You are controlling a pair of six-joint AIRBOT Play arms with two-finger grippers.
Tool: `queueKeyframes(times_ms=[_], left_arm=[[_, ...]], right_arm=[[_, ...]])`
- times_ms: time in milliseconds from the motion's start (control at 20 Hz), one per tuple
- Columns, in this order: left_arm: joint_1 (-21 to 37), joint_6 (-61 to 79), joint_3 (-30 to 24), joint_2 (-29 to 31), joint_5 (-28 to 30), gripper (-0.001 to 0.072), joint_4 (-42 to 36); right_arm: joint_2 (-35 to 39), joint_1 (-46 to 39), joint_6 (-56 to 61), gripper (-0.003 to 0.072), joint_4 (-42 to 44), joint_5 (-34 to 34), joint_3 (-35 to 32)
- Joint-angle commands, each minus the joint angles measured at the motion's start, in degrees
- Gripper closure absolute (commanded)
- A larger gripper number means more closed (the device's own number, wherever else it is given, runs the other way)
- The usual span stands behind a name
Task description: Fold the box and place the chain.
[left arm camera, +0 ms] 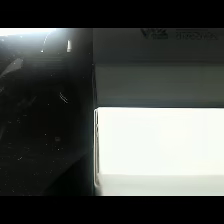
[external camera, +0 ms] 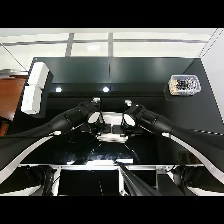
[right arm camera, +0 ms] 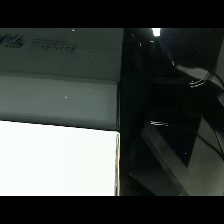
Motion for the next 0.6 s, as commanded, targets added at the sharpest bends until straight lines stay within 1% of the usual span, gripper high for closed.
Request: queueKeyframes(times_ms=[0, 200, 250, 300, 350, 550], left_arm=[[0.02, -0.02, 0.0, -0.04, -0.09, 0.0678, 0.02], [0.02, -0.02, 0.0, -0.04, -0.09, 0.0678, 0.02], [0.02, -0.02, 0.0, -0.04, -0.09, 0.0678, 0.02], [0.02, -0.02, 0.0, -0.04, -0.09, 0.0678, 0.02], [0.04, -0.02, 0.0, -0.04, -0.09, 0.0678, 0.02], [0.04, -0.02, 0.0, -0.04, -0.04, 0.0678, 0.04]], right_arm=[[-0.04, 0.02, 0.63, 0.0556, -0.09, 0.46, 0.0], [-0.02, 0.02, 0.66, 0.0555, -0.07, 1.09, 0.0], [0.0, 0.02, 0.66, 0.054, -0.07, 1.31, 0.0], [0.0, 0.02, 0.63, 0.0444, -0.09, 1.57, 0.0], [0.0, 0.02, 0.63, 0.0419, -0.11, 1.84, 0.0], [0.17, 0.02, 0.61, 0.0419, -0.11, 2.49, 0.0]])
